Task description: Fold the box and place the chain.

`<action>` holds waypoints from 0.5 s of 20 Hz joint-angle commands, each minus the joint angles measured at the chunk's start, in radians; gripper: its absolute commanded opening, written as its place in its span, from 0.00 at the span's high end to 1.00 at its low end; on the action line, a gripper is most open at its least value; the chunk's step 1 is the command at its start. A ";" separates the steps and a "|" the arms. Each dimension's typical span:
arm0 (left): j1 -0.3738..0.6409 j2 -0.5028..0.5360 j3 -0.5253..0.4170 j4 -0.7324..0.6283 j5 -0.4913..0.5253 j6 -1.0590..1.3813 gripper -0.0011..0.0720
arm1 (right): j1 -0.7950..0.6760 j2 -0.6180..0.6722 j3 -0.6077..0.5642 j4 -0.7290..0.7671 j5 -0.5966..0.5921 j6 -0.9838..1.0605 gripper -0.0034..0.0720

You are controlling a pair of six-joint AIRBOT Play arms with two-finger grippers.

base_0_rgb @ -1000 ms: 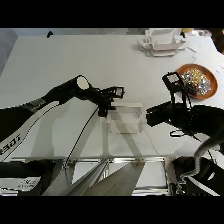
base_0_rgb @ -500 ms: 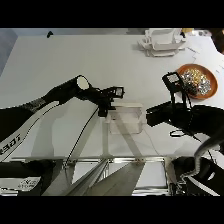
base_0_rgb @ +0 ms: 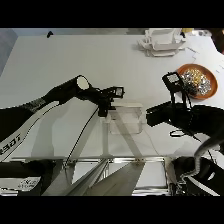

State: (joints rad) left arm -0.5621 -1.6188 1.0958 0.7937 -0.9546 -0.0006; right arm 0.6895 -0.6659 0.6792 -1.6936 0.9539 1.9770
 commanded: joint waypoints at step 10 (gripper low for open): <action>-0.001 0.000 0.000 0.008 0.004 0.000 0.97 | 0.001 0.001 0.000 0.000 -0.001 0.000 0.51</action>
